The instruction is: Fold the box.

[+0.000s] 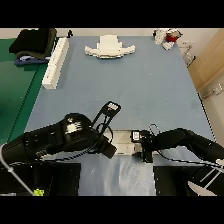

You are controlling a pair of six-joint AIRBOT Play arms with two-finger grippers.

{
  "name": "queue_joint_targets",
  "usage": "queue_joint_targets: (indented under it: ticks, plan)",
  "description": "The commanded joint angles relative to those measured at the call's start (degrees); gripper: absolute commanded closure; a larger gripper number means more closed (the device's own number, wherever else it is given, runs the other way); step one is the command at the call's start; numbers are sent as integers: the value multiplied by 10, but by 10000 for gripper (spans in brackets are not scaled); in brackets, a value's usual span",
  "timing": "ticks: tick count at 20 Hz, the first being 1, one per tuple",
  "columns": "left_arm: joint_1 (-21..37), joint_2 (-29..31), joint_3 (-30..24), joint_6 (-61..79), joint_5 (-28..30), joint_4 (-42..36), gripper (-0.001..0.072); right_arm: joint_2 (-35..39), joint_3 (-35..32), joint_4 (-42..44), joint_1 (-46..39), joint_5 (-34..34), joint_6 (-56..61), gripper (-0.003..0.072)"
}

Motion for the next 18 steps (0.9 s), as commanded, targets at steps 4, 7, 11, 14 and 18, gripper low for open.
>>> queue_joint_targets:
  ticks: [4, 7, 11, 14, 18]
  plan:
    - [116, 131, -159, 456, 116, -141, 609, 0, 0, -2, 0, 0, 0, 173]
    - [207, 136, -216, 639, 168, -236, 12, 0, 0, -2, 0, 0, 0, 173]
    - [279, 136, -284, 845, 231, -317, 13, 0, 0, -2, 0, 0, 0, 173]
    - [289, 136, -323, 994, 263, -381, 13, 0, 0, -2, 0, 0, 0, 173]
    - [289, 118, -362, 1116, 323, -472, 13, 0, 0, -2, 0, 0, 0, 173]
